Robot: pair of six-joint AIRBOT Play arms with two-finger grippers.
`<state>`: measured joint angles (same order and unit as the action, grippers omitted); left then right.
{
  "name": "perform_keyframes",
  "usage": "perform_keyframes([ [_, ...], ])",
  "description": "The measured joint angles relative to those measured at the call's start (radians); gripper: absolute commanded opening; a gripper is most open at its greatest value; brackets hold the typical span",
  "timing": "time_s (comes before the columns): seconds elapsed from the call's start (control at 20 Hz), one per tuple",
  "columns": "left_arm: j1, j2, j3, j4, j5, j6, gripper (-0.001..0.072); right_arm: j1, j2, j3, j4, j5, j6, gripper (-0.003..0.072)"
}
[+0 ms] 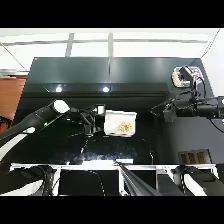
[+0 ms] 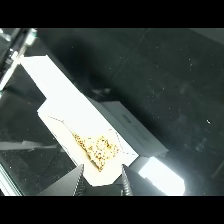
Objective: Fold the box and place the chain.
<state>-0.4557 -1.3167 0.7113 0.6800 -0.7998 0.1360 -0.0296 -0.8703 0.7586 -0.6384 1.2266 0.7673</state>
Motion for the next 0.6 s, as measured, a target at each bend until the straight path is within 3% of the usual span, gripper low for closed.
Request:
perform_keyframes([
  [0.6, -0.019, -0.079, 0.054, -0.014, -0.095, 0.042, 0.0713, 0.000, 0.000, 0.000, 0.002, 0.000, 0.000, 0.0293],
])
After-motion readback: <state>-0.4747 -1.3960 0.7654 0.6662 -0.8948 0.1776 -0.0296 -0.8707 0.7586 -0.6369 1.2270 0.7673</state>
